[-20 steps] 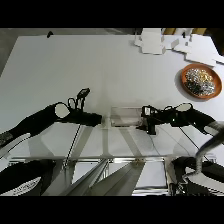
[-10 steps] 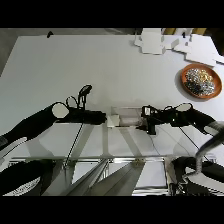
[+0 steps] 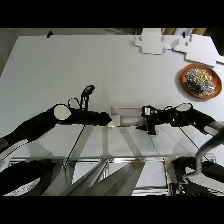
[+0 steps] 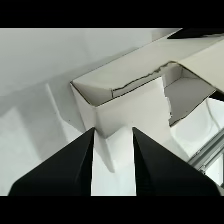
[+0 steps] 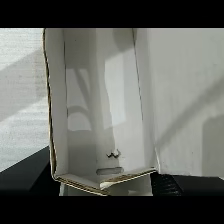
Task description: Fold the box and place the chain.
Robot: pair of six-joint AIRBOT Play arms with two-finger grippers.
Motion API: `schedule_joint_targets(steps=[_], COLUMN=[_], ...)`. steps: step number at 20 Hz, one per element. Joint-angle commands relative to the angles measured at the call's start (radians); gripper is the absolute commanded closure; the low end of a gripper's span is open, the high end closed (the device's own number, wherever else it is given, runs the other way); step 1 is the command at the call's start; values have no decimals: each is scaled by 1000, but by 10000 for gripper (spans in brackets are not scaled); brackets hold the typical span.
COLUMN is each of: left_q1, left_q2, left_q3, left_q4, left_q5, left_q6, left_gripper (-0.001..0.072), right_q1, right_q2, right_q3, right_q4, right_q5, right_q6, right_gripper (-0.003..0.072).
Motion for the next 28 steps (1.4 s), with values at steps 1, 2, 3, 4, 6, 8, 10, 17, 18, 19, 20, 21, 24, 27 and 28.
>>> schedule_joint_targets(steps=[1,2,3,4,6,8,10,17,18,19,20,21,24,27,28], left_q1=[-24,-31,-39,-49,-70,-82,-82,-113,-118,-123,-130,-141,-177,-212,-221], left_q2=[-8,-18,-29,-43,-68,-81,-81,-81,-82,-88,-98,-116,-190,-255,-268], left_q3=[14,25,37,51,84,107,109,173,193,216,239,267,357,428,443], left_q4=[19,41,56,74,105,144,205,434,474,509,534,560,615,666,684], left_q5=[24,24,24,23,17,1,-6,-90,-108,-131,-153,-181,-281,-358,-377], left_q6=[-4,-14,-35,-62,-91,-109,-206,-487,-533,-579,-613,-639,-689,-790,-818], left_gripper=[429,429,429,429,424,416,416,416,416,416,416,416,416,416,416], right_q1=[1,1,1,1,1,1,1,1,0,1,1,1,1,1,1], right_q2=[0,0,0,0,0,0,0,0,0,0,0,0,0,0,0], right_q3=[0,0,0,0,0,0,0,0,0,0,0,0,0,0,0], right_q4=[0,0,0,0,0,0,0,0,0,0,0,0,0,0,0], right_q5=[0,0,0,0,0,0,0,0,0,0,0,0,0,0,0], right_q6=[0,0,0,0,0,0,0,0,0,0,0,0,0,0,0], right_gripper=[277,277,277,277,277,277,277,277,277,277,277,277,277,277,277])
